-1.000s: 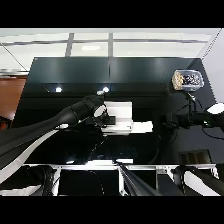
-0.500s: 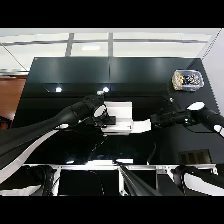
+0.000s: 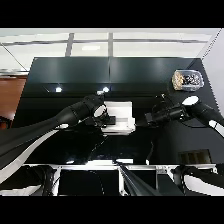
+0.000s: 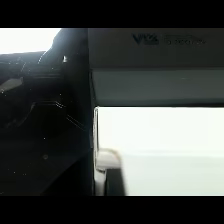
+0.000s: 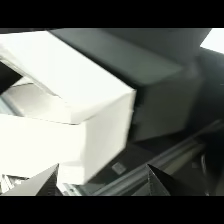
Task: Fold the box and place the chain.
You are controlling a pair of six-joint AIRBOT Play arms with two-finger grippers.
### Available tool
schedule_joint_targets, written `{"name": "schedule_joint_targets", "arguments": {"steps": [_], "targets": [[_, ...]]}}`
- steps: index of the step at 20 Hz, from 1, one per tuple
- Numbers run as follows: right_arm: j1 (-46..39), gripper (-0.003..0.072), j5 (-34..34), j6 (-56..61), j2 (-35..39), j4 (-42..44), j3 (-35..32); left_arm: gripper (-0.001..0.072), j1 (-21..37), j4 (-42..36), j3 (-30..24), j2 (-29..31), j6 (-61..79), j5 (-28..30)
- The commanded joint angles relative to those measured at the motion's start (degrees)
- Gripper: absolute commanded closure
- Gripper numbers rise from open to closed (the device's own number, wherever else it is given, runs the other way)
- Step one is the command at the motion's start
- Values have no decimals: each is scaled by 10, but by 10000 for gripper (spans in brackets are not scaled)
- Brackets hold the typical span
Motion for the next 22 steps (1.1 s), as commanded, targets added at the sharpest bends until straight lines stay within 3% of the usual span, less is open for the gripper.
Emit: {"name": "schedule_joint_targets", "arguments": {"steps": [1,2,8,10,22], "targets": [[31,140,-15,6,0,17,9,682,0,0,1,0,0,0],[42,208,-16,14,0,17,17,682,0,0,1,0,0,0],[119,222,-74,170,0,-54,59,682,0,0,1,0,0,-3],[145,328,-91,218,0,-64,70,682,0,0,1,0,0,-2],[311,328,-120,568,-1,-442,153,682,-1,0,1,0,0,-4]]}}
